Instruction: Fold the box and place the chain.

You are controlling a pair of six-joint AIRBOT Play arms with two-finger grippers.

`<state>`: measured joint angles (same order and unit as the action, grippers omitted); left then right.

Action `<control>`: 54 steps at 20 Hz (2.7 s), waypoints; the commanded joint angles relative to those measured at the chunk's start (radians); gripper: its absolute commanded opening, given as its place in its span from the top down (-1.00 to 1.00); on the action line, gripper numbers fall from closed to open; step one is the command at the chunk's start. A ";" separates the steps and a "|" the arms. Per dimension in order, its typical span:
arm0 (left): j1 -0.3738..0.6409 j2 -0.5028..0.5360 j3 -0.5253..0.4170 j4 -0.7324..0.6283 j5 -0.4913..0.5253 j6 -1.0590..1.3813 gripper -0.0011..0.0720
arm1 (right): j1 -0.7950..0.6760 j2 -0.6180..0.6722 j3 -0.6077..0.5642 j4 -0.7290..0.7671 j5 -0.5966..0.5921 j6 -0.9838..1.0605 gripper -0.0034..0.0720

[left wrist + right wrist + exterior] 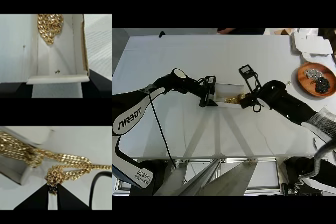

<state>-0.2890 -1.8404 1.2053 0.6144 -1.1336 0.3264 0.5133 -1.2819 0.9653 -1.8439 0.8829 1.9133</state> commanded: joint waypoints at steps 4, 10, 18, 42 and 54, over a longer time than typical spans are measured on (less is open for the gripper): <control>0.000 0.000 0.000 0.000 0.000 0.000 0.26 | 0.062 -0.003 0.093 0.094 -0.111 -0.001 0.90; 0.000 0.000 0.000 0.000 0.000 0.000 0.26 | 0.098 -0.043 0.164 0.141 -0.301 -0.004 0.90; 0.000 0.000 0.000 0.000 0.000 0.000 0.26 | 0.095 -0.206 0.171 0.113 -0.121 -0.003 0.89; 0.000 0.000 0.000 0.000 0.000 0.000 0.26 | -0.472 0.098 -0.043 0.813 -0.054 -1.535 -0.23; 0.000 0.000 0.000 0.000 0.000 0.000 0.26 | -0.494 -0.307 -0.050 1.208 -0.049 -2.269 -0.72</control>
<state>-0.2890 -1.8404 1.2053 0.6147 -1.1336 0.3264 0.0177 -1.5284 0.9161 -0.7258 0.8322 -0.2726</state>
